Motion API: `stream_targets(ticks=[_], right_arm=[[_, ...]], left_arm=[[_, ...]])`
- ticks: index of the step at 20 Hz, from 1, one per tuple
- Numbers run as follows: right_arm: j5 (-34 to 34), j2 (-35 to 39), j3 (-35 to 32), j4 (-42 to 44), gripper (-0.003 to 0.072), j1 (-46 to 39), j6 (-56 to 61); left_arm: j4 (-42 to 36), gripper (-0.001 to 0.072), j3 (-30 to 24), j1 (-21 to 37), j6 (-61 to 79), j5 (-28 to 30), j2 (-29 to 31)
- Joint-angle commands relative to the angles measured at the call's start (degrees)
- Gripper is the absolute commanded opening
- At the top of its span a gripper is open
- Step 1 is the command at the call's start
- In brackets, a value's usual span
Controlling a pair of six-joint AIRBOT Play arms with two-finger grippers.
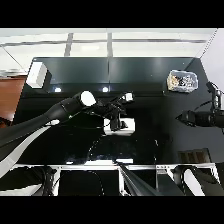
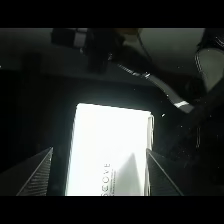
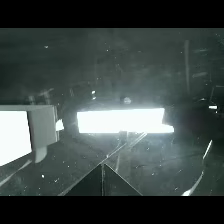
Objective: Fold the box and place the chain.
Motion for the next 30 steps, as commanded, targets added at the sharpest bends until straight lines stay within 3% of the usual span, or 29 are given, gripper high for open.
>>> stream_targets(ticks=[1,10,21,25,26,29,30], right_arm=[[-1.29,0.04,-0.31,0.00,0.0012,-0.04,-0.46],[-1.42,0.04,-0.33,0.00,0.0012,-0.04,-0.98],[-1.29,0.04,-0.39,0.00,0.0012,-0.04,-0.96],[-1.33,0.04,-0.96,0.11,0.0012,-0.04,-0.96],[-1.44,0.04,-1.33,0.17,0.0012,-0.04,-0.94],[-1.40,0.04,-2.67,0.17,0.0012,-0.04,-0.96],[-1.44,0.04,-2.95,0.15,0.0012,-0.04,-0.94]], left_arm=[[0.28,0.0710,0.33,-0.37,-0.42,0.00,-0.48],[5.49,0.0710,0.35,-0.96,-3.63,-2.97,-0.48],[12.70,0.0710,0.35,-3.23,-3.61,-2.54,-0.48],[21.07,0.0709,0.33,-4.98,-3.63,-2.03,-0.96],[22.86,0.0677,0.33,-5.88,-4.02,-1.44,-1.18],[23.52,0.0670,0.70,-7.21,-7.34,0.20,-1.18],[24.26,0.0532,1.18,-7.28,-9.01,0.04,-1.05]])
